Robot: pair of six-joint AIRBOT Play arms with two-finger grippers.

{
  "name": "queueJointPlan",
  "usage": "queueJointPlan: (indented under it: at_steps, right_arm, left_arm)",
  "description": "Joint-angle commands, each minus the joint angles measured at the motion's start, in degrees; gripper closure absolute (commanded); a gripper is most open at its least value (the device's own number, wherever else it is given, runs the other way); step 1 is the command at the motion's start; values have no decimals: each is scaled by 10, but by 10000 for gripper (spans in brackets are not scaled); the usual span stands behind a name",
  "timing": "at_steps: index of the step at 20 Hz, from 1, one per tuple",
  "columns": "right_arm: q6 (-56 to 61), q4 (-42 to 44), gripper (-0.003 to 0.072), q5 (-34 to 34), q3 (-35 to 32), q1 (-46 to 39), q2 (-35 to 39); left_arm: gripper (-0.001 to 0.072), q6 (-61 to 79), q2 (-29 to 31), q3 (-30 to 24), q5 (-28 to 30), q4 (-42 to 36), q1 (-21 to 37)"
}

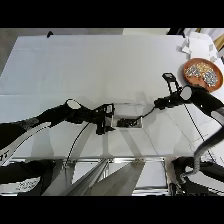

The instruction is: Fold the box and place the chain.

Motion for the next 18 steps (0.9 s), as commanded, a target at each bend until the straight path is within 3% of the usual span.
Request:
queueJointPlan:
  at_steps: [1, 4, 6, 13, 18]
  right_arm:
    - [1, -7, 518, 0, 0, 8, 0]
    - [1, -15, 542, 10, 0, 8, 0]
    - [1, -15, 650, 15, -1, 8, 0]
    - [-5, -14, 668, 20, -16, 15, 11]
    - [-21, -14, 669, 62, -16, 43, 121]
  left_arm:
    - [574, 0, 0, 0, 0, 0, 0]
    - [574, 0, 0, 0, 0, 0, 0]
    - [574, 0, 0, 0, 0, 0, 0]
    - [574, 0, 0, 0, 0, 0, 0]
    - [574, 0, 0, 0, 0, 0, 0]
